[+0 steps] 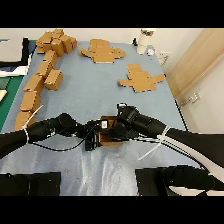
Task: Fold the box.
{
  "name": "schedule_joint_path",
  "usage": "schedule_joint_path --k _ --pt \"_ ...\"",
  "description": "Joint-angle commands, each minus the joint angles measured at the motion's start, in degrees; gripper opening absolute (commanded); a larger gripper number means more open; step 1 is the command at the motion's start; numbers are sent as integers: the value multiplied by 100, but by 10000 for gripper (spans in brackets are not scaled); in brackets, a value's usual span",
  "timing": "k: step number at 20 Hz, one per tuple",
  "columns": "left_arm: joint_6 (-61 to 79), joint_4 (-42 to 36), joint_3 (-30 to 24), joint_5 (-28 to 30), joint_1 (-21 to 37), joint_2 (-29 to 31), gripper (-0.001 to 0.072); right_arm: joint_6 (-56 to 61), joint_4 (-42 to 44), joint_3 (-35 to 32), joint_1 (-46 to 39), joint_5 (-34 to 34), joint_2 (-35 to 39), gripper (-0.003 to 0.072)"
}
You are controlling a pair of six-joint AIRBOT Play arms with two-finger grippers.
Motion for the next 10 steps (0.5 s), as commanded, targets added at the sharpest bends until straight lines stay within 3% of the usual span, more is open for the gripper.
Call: schedule_joint_path --k 1,2,3,10 --pt "11 7 7 4 0 0 469 -144 120 7 2 -15 22 206" --pt "11 4 7 4 0 0 470 -166 144 17 4 -87 66 390" --pt "11 7 7 4 0 0 470 -219 170 42 2 -205 142 411" --pt "11 7 7 4 0 0 469 -387 199 210 -131 -780 1563 386"
